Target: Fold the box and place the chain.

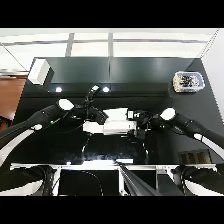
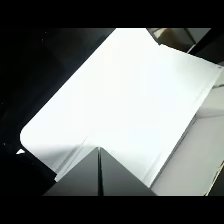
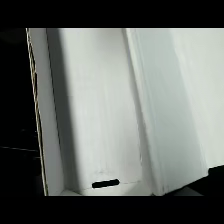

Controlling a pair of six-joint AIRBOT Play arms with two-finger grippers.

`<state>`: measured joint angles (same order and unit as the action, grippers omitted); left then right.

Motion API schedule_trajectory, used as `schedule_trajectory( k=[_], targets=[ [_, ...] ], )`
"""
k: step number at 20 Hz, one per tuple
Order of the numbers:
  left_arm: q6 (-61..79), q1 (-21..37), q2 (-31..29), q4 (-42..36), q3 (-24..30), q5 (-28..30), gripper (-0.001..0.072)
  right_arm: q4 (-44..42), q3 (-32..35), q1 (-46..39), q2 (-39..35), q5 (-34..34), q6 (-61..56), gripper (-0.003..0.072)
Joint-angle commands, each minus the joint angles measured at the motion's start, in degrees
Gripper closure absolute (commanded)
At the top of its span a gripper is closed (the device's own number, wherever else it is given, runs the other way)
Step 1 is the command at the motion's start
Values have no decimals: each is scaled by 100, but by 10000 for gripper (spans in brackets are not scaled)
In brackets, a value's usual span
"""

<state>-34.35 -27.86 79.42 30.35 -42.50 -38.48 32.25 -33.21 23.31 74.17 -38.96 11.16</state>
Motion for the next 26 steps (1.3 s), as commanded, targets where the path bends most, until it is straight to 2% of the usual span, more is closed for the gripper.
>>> schedule_trajectory(
  k=[1,4,8,10,13,14,15,16,18,21,26],
  targets=[
    [-17,133,-31,614,-363,-492,681,-24,2,2,2,24,-20,555],
    [-313,518,-424,1222,-616,-1305,681,-26,2,2,2,24,-17,555],
    [-837,1038,-1322,1718,-468,-2444,682,-26,2,2,2,24,-20,555],
    [-791,1119,-1912,1561,-118,-2402,682,-26,2,2,2,24,-17,555],
    [-289,1102,-2699,1154,669,-1377,677,-26,2,2,2,24,-20,555],
    [9,1078,-2776,1165,914,-1215,643,-26,2,2,0,24,-17,555],
    [474,1073,-2756,1163,1117,-1178,344,-26,2,2,2,24,-20,555],
    [918,1047,-2710,1161,1281,-1008,-1,-26,2,2,0,24,-17,555],
    [1528,960,-2566,1276,1405,-658,1,-26,2,2,2,24,-17,555],
    [2977,675,-2118,1316,1392,-435,8,-26,2,2,2,24,-17,555],
    [3403,225,-1298,1338,815,-415,22,-24,2,2,2,20,-17,555]
  ],
)
